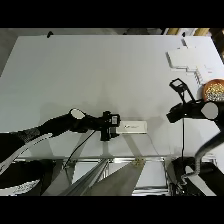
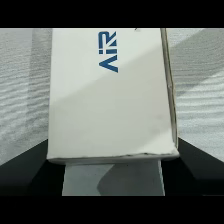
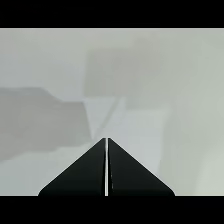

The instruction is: Fold the box and place the chain.

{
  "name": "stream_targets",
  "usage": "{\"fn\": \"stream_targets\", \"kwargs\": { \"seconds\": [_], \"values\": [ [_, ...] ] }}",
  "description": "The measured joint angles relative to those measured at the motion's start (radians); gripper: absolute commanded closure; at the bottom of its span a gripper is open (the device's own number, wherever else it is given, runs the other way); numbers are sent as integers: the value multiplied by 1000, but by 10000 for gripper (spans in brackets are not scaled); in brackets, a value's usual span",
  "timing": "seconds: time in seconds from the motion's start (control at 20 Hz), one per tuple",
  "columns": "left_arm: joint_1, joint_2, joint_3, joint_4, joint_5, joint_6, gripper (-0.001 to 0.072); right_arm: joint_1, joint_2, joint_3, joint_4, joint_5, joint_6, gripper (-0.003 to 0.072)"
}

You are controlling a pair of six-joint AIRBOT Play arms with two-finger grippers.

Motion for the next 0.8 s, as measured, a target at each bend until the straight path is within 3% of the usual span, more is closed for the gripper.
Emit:
{"fn": "stream_targets", "kwargs": {
  "seconds": [0.25,0.65,0.8],
  "values": [
    [0,0,0,0,0,0,505,-116,-23,-5,-27,68,62,668],
    [3,6,0,11,-3,-4,506,-144,-28,-5,-35,90,80,668],
    [34,59,0,45,14,-19,506,-146,-28,-5,-36,93,81,668]
  ]
}}
